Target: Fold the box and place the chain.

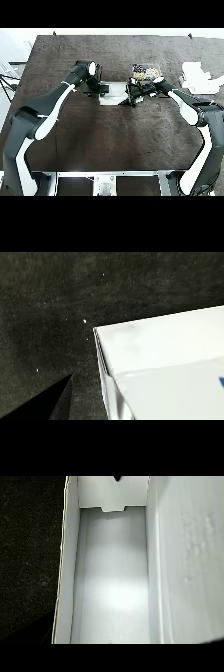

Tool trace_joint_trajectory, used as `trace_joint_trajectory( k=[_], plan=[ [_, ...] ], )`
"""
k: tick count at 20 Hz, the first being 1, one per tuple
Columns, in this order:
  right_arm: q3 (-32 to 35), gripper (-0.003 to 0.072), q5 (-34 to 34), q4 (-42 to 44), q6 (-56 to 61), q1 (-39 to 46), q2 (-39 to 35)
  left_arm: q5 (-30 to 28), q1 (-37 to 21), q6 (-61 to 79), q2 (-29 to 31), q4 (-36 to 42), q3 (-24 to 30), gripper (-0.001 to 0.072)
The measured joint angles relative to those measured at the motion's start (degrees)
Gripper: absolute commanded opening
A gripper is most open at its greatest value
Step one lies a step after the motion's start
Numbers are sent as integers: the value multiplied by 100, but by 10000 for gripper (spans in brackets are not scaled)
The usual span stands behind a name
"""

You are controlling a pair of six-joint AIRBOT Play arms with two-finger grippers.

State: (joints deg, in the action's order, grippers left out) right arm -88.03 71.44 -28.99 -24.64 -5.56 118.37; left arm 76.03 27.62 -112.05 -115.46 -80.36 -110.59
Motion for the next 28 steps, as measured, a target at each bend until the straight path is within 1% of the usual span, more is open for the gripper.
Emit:
trace_joint_trajectory(
  k=[2, 4, 7, 8, 9, 10, 11, 12, 13, 17, 18, 19, 20, 21, 23, 26, 28],
  plan=[
    [0, 480, 0, 0, 0, 0, 0, 308, 37, -129, -184, -131, -256, 407],
    [0, 480, 0, 0, 0, 0, 0, 494, 79, -223, -323, -225, -463, 407],
    [0, 479, 0, 0, 0, 0, 0, 669, 122, -297, -487, -304, -605, 405],
    [0, 479, 0, 0, 0, 0, 0, 715, 129, -310, -527, -326, -632, 289],
    [0, 479, 0, 2, 0, 0, 0, 763, 136, -321, -566, -332, -645, 155],
    [0, 480, 2, 15, 0, -13, 2, 815, 153, -323, -584, -339, -671, 121],
    [2, 479, 2, 20, 0, -20, 2, 905, 160, -319, -601, -369, -691, 120],
    [2, 480, 15, 31, 4, -13, 7, 931, 162, -315, -614, -413, -710, 102],
    [2, 479, 11, 24, 7, -13, 7, 935, 184, -293, -623, -461, -726, 23],
    [4, 480, 24, 7, 13, -7, 7, 935, 227, -234, -651, -570, -752, 23],
    [4, 480, 20, 4, 13, -7, 7, 927, 234, -212, -654, -584, -754, 45],
    [4, 479, 9, 0, -2, -7, 7, 916, 236, -168, -656, -608, -754, 352],
    [4, 480, -9, -9, -15, -7, 7, 861, 238, -125, -673, -721, -750, 610],
    [2, 480, -4, -17, -13, 0, 7, 918, 223, -138, -671, -798, -754, 596],
    [2, 479, -7, -20, -11, 0, 4, 824, 238, -98, -636, -686, -776, 596],
    [2, 479, -7, -15, -2, 0, 4, 863, 195, 136, -400, -629, -809, 597],
    [2, 480, -7, -11, -2, 0, 4, 970, 116, 503, -197, -461, -815, 598]
  ],
)
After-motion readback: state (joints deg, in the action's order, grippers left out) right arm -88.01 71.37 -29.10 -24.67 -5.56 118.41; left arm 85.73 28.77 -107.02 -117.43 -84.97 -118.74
